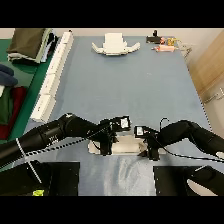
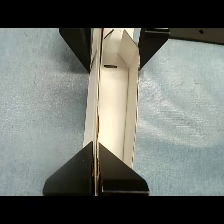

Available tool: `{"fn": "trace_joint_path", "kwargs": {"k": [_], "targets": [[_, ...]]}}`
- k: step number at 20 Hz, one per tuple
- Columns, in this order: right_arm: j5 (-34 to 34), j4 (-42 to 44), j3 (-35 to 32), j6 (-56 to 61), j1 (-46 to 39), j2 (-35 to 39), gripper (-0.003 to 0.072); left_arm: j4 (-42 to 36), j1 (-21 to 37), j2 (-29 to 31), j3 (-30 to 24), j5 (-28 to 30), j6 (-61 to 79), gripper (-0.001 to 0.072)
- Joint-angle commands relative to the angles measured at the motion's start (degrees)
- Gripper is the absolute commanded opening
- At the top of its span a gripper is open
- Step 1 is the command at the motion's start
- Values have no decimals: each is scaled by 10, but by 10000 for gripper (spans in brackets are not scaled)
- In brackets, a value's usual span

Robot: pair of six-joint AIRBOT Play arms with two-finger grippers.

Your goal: Fold the box.

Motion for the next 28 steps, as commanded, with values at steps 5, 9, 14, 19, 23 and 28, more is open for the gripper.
{"fn": "trace_joint_path", "kwargs": {"k": [5,9,14,19,23,28], "targets": [[29,-4,-4,2,0,3,665,0,0,0,0,0,0,15],[45,2,-15,2,0,3,659,0,0,0,0,0,0,15],[45,1,-17,1,0,6,550,0,0,0,0,0,0,15],[53,-2,-22,-2,0,7,521,0,0,0,0,0,0,15],[52,-2,-22,-2,0,7,520,0,0,0,0,0,0,15],[52,-2,-22,-2,0,7,520,0,0,0,0,0,0,15]]}}
